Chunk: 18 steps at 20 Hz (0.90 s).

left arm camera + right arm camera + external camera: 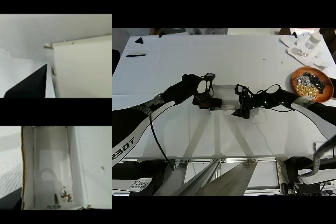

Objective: Fold the box and place the chain.

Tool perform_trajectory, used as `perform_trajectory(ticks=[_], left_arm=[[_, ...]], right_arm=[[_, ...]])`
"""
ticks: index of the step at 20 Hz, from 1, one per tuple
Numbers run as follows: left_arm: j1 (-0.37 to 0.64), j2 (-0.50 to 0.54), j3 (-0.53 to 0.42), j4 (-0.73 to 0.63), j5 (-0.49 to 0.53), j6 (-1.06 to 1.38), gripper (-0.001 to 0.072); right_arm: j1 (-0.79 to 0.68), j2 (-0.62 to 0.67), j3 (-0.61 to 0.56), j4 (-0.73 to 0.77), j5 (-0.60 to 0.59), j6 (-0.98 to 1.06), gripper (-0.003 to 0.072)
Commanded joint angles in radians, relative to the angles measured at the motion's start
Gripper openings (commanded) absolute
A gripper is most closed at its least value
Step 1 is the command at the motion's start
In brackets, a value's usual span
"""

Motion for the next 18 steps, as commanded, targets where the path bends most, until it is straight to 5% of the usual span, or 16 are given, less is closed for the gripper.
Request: perform_trajectory(ticks=[1, 3, 7, 9, 12, 14, 16, 18], left_arm=[[-0.004, -0.011, 0.005, 0.022, -0.011, -0.097, 0.0266], [-0.007, -0.016, 0.005, 0.021, -0.001, -0.120, 0.0202], [-0.021, -0.021, 0.005, 0.017, 0.028, -0.120, 0.0202], [-0.021, -0.021, 0.005, 0.016, 0.037, -0.119, 0.0009], [-0.021, -0.021, 0.005, 0.014, 0.040, -0.120, 0.0009], [-0.019, -0.018, 0.005, 0.013, 0.038, -0.119, 0.0089], [-0.006, -0.005, 0.007, 0.006, 0.005, -0.119, 0.0314], [0.027, 0.026, 0.007, 0.005, -0.037, -0.103, 0.0359]], right_arm=[[0.000, 0.001, 0.000, 0.000, 0.000, 0.000, 0.0397], [0.000, 0.001, 0.000, 0.000, 0.000, 0.000, 0.0397], [0.000, 0.001, 0.000, 0.000, 0.000, 0.000, 0.0397], [0.000, 0.001, 0.000, 0.000, 0.000, 0.000, 0.0397], [0.000, 0.001, 0.000, 0.000, 0.000, 0.000, 0.0397], [0.000, 0.001, 0.000, 0.000, 0.000, 0.000, 0.0397], [0.000, 0.001, 0.000, 0.000, 0.000, 0.000, 0.0397], [0.000, 0.001, 0.000, 0.000, 0.000, 0.000, 0.0397]])
